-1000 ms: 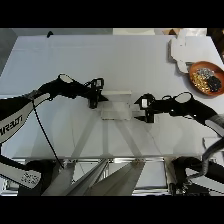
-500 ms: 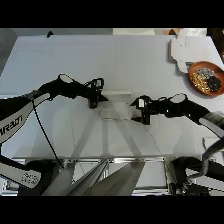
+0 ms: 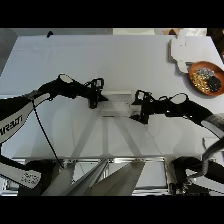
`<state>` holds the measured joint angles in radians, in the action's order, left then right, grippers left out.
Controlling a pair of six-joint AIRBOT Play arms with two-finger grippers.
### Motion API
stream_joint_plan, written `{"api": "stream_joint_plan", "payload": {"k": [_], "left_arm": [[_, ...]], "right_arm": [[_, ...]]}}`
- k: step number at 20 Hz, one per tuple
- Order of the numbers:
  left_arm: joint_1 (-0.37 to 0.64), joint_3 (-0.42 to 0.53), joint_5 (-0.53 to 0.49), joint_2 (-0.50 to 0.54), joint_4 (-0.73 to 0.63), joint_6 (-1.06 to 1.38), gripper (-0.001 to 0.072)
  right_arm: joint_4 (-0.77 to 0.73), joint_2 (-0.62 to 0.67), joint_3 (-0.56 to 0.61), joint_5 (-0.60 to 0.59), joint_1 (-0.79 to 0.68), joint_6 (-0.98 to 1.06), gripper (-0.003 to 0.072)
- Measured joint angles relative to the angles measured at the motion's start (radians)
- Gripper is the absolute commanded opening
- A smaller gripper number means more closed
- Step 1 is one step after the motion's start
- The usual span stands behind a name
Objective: Fold the box and place the chain.
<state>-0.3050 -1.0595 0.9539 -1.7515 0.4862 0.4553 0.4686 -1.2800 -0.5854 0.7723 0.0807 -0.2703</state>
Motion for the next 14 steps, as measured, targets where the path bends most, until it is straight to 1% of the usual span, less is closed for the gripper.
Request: {"api": "stream_joint_plan", "payload": {"k": [4, 7, 11, 14], "left_arm": [[0.000, 0.000, 0.000, 0.000, 0.000, 0.000, 0.0012], [0.000, 0.000, 0.000, 0.000, 0.000, 0.000, 0.0012], [0.000, 0.000, 0.000, 0.000, 0.000, 0.000, 0.0012], [0.000, 0.000, 0.000, 0.000, 0.000, 0.000, 0.0012]], "right_arm": [[0.032, 0.026, 0.000, -0.006, 0.000, 0.135, 0.0689], [0.045, 0.032, 0.000, -0.008, 0.000, 0.198, 0.0689], [0.112, 0.038, 0.000, 0.005, 0.000, 0.215, 0.0689], [0.166, 0.051, 0.001, 0.022, -0.002, 0.163, 0.0689]]}}
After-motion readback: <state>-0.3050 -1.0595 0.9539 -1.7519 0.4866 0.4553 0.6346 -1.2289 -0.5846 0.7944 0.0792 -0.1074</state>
